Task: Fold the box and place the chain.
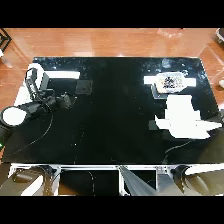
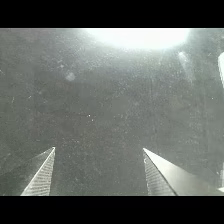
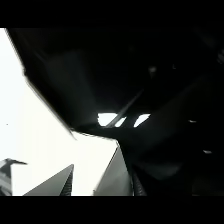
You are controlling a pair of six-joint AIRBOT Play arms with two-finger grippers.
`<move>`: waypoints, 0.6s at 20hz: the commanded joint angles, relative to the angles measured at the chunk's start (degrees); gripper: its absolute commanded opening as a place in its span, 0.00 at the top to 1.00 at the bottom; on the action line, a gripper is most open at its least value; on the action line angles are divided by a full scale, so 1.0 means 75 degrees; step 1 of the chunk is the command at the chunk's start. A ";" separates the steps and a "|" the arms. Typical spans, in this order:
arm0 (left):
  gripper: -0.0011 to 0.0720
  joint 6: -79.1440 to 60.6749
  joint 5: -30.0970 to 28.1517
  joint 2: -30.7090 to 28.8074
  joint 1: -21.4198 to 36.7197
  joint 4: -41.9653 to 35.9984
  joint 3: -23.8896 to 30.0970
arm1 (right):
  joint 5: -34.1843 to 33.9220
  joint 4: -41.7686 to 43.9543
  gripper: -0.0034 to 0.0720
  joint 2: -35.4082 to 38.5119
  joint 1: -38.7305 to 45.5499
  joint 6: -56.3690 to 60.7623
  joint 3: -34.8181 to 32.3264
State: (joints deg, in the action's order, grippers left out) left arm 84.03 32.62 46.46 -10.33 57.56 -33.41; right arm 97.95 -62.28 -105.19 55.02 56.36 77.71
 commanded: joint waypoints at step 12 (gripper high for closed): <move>0.11 0.0000 -0.0006 0.0006 -0.0003 0.0003 0.0003 | 0.0431 0.0831 0.93 0.0006 -0.0006 -0.0624 -0.0341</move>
State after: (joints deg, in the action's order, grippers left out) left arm 84.03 32.60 46.46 -10.33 57.58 -33.41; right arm 99.92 -58.48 -105.19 55.02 52.90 75.37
